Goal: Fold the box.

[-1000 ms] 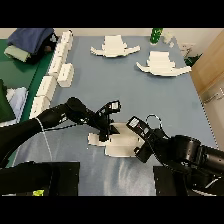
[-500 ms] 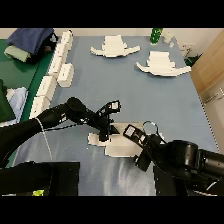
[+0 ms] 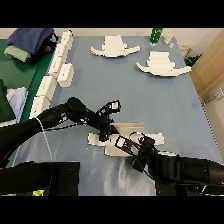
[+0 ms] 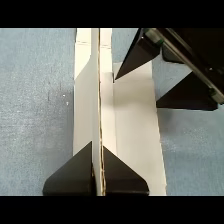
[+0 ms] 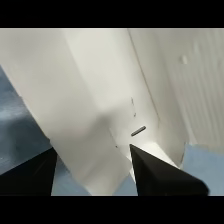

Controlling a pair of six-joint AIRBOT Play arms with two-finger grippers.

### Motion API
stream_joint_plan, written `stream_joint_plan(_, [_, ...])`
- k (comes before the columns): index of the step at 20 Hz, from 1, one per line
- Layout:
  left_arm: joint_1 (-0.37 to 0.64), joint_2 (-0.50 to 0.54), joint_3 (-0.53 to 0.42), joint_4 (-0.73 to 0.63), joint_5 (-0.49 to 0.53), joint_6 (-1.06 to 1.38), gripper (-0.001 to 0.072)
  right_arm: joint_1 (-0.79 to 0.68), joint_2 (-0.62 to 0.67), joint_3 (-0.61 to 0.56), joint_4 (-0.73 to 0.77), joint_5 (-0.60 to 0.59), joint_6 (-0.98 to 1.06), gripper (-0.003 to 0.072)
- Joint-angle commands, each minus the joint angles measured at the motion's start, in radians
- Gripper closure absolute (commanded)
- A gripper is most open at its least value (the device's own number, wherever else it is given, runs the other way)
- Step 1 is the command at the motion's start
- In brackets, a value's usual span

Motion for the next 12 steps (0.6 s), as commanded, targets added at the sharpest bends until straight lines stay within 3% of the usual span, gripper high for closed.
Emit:
stream_joint_plan(1, [0.0,0.0,0.0,0.0,0.0,0.0,0.0696,0.007,-0.013,0.005,-0.15,-0.029,0.153,-0.0034])
stream_joint_plan(9, [0.0,0.0,0.0,0.0,0.0,0.0,0.0695,0.006,0.145,0.03,-0.144,-0.162,0.17,-0.0034])
stream_joint_plan(12, [0.0,0.0,0.0,0.0,0.0,0.0,0.0696,-0.043,0.148,0.007,-0.11,-0.111,0.149,-0.0034])
